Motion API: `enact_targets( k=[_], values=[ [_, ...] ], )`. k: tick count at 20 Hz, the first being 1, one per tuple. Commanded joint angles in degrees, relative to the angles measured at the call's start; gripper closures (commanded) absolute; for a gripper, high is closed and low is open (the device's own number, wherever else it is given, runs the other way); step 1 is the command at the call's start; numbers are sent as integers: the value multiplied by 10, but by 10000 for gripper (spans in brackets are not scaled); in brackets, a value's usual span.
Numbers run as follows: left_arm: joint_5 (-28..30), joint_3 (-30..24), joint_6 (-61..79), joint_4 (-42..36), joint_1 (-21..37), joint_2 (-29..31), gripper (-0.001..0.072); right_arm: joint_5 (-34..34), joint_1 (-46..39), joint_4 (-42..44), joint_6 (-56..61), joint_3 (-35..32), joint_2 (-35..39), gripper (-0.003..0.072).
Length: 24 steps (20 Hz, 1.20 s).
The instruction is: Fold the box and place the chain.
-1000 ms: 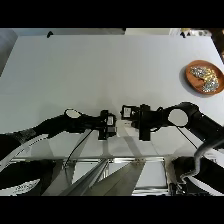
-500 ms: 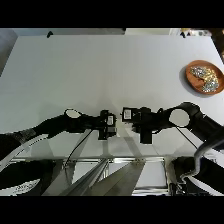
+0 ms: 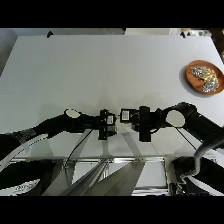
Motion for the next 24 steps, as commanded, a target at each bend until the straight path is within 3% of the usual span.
enact_targets(
  k=[1,18,24],
  values=[
    [-2,0,1,1,0,0,575,-15,1,-6,1,0,-2,584],
    [-2,0,1,1,0,0,575,-50,1,-14,33,-2,5,588],
    [-2,0,1,1,0,0,575,-21,1,3,35,-2,-16,574]
  ],
)
